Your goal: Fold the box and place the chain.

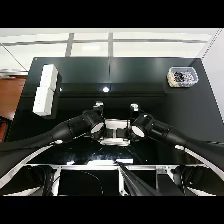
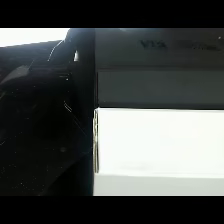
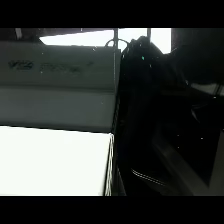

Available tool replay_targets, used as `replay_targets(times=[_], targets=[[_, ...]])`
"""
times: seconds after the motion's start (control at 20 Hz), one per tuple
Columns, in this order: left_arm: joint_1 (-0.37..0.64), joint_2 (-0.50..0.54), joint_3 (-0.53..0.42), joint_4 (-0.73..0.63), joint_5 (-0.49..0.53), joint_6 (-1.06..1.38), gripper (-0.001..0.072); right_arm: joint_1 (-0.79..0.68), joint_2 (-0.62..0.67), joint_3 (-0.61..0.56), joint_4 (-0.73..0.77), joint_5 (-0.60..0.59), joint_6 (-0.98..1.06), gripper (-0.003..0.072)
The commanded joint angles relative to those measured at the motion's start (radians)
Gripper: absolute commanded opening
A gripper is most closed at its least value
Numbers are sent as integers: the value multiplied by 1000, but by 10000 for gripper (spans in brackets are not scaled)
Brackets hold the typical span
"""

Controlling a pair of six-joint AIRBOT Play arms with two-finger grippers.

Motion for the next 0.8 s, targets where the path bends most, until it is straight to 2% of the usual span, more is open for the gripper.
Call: replay_targets(times=[0.0,0.05,0.15,0.2,0.45,0.5,0.55,0.6,0.65,0.7,0.75], targets=[[1,-1,0,0,1,0,31,1,-4,1,2,-3,4,188],[1,-1,0,0,1,0,32,1,-4,1,2,-5,3,179],[1,-1,0,0,1,0,32,3,-4,1,2,-13,3,70],[1,-1,0,0,1,0,31,3,-4,1,3,-25,4,45],[1,-1,0,0,1,0,31,5,-4,1,4,-29,8,45],[1,-1,0,0,1,0,31,5,-3,1,4,-26,7,51],[1,-1,0,0,1,0,31,5,-3,1,4,-24,7,161],[1,-1,0,0,1,0,32,5,-3,1,4,-24,7,208],[1,-1,0,0,0,0,31,5,-3,1,5,-24,6,207],[1,-1,0,0,0,0,31,5,-3,1,5,-24,7,187],[1,-1,0,0,0,0,32,5,-3,1,5,-24,6,74]])
